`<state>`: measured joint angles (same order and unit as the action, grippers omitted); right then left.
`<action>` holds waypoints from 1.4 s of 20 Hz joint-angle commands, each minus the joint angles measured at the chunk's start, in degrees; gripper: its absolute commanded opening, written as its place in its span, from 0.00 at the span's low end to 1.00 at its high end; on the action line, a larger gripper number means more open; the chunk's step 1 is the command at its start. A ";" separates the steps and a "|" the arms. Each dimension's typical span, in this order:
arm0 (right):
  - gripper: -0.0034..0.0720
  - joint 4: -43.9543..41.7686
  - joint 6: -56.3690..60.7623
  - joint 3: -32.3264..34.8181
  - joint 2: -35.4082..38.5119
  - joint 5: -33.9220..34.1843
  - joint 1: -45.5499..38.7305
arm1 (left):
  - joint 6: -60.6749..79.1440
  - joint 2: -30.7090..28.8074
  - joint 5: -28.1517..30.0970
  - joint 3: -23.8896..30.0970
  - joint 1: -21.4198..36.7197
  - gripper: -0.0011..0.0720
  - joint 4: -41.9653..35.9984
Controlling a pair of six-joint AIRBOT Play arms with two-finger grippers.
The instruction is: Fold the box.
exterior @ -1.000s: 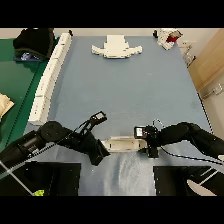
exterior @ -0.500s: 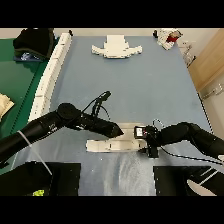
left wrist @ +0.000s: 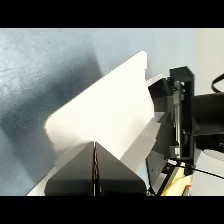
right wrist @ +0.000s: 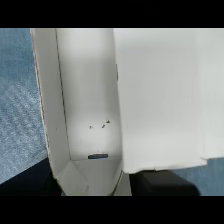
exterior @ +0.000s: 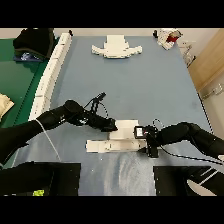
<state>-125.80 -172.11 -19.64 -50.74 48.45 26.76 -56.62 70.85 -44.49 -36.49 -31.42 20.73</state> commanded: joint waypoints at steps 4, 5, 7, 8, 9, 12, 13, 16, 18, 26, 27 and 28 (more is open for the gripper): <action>0.72 0.00 -0.04 -0.04 0.00 0.02 0.02 | 0.26 4.22 -1.38 -0.11 0.74 0.03 -0.15; 0.72 0.00 -0.04 -0.04 0.00 0.02 0.02 | 0.50 4.17 -1.42 -0.46 0.74 0.03 -0.13; 0.72 0.00 -0.04 -0.04 0.00 0.00 0.02 | 2.34 3.93 -2.25 -1.95 0.74 0.03 -0.13; 0.72 0.00 -0.04 -0.04 0.00 0.02 0.02 | 3.37 3.50 -2.75 -2.99 0.74 0.03 -0.13; 0.72 0.00 -0.04 -0.04 -0.02 0.02 0.02 | 3.82 2.64 -2.93 -3.91 0.74 0.03 -0.09; 0.72 0.00 -0.04 -0.04 0.00 0.02 0.02 | 6.69 -3.54 -2.58 -5.40 0.72 0.03 0.81; 0.72 0.00 -0.04 -0.04 0.00 0.02 0.02 | 6.71 -6.49 -2.56 -5.40 0.68 0.03 2.32; 0.72 0.00 -0.04 -0.04 0.00 0.02 0.02 | 6.21 -15.28 -5.01 -5.18 0.66 0.03 8.07; 0.72 0.00 -0.04 -0.04 -0.02 0.02 0.02 | 5.60 -21.27 -6.58 -4.57 -0.35 0.03 12.74; 0.72 0.00 -0.04 -0.04 -0.02 0.02 0.02 | 1.49 -32.92 -3.23 3.39 -17.81 0.03 31.85; 0.72 0.00 -0.04 -0.04 0.00 0.02 0.02 | 1.51 -32.81 -3.13 3.76 -19.28 0.03 34.21; 0.72 0.00 -0.04 -0.04 0.00 0.00 0.02 | 1.57 -32.81 -3.02 3.87 -20.26 0.03 36.57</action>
